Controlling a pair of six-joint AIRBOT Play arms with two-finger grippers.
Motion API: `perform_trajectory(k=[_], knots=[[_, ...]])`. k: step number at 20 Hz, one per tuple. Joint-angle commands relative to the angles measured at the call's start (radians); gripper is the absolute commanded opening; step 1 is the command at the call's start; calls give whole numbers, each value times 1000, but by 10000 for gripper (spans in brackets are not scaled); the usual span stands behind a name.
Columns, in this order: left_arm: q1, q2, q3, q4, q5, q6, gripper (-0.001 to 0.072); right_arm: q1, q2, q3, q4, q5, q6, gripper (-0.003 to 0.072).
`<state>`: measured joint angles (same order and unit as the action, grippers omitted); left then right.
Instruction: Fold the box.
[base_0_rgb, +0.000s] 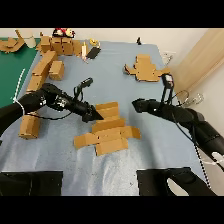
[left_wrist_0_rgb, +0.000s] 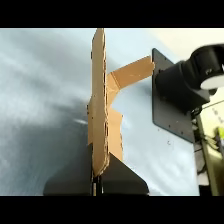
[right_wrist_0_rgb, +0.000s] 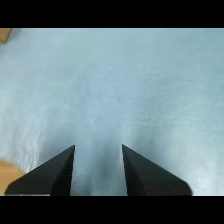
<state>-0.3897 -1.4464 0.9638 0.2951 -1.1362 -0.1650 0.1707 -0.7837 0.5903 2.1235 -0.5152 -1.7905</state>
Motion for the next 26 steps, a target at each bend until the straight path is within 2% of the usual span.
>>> perform_trajectory(k=[1,2,3,4,7,10,14,18,26], knots=[[-60,23,-8,88,36,108,14,-40,-1,38,-3,-12,48,434],[-60,23,-21,86,45,135,14,-40,-3,38,2,-27,49,392],[-60,23,-34,74,56,167,14,-40,-7,38,2,-38,58,305],[-60,25,-47,58,57,201,13,-40,-14,38,2,-44,67,267],[-60,44,-102,-16,80,287,12,-39,-40,38,5,-43,74,267],[-68,109,-189,-99,198,402,12,-30,-72,38,5,-43,97,267],[-145,184,-250,-83,289,509,13,-25,-90,38,6,-42,97,267],[-192,187,-290,-86,389,516,13,-25,-90,38,6,-43,97,262],[-197,188,-336,-86,383,506,13,-25,-90,38,6,-43,97,262]])
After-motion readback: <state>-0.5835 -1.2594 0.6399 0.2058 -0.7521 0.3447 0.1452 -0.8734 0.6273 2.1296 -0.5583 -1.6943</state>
